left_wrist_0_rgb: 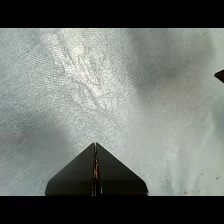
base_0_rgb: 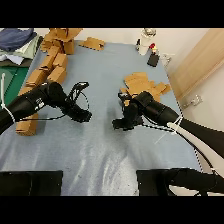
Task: Fold the box.
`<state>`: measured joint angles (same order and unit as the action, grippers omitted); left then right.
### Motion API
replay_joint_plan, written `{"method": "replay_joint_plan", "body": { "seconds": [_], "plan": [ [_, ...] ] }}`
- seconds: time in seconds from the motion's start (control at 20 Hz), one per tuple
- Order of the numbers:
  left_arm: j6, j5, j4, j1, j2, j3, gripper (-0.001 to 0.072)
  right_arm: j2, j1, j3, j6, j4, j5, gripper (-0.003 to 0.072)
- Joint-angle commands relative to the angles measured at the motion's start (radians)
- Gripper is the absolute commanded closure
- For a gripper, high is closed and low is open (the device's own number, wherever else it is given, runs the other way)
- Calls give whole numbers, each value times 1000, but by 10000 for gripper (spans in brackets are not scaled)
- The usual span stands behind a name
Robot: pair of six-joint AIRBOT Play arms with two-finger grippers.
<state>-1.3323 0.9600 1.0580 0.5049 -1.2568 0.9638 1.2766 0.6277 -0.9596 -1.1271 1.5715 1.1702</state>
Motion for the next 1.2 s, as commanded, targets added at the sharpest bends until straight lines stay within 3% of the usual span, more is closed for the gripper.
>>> {"method": "replay_joint_plan", "body": {
  "seconds": [0.0,0.3,0.5,0.6,0.7,0.75,0.8,0.9,1.15],
  "plan": [
    [0,0,0,0,1,0,699,0,1,-1,0,0,-1,680],
    [0,0,0,0,1,0,699,1,2,-1,1,43,-8,680],
    [0,0,0,0,1,0,699,1,2,-2,0,68,-90,680],
    [0,-2,-1,0,1,0,699,2,-34,-41,-13,-76,-91,680],
    [0,-42,-11,0,1,0,699,3,-164,-153,-43,-278,-51,680],
    [-3,-68,-11,0,1,0,699,4,-256,-216,-66,-327,-43,636],
    [-4,-82,-28,1,1,0,699,10,-370,-279,-111,-325,-45,486],
    [-3,-92,-96,0,1,0,699,39,-593,-371,-227,-240,-76,315],
    [-3,-120,-119,0,1,0,698,216,-970,-466,-610,241,-158,306]
  ]
}}
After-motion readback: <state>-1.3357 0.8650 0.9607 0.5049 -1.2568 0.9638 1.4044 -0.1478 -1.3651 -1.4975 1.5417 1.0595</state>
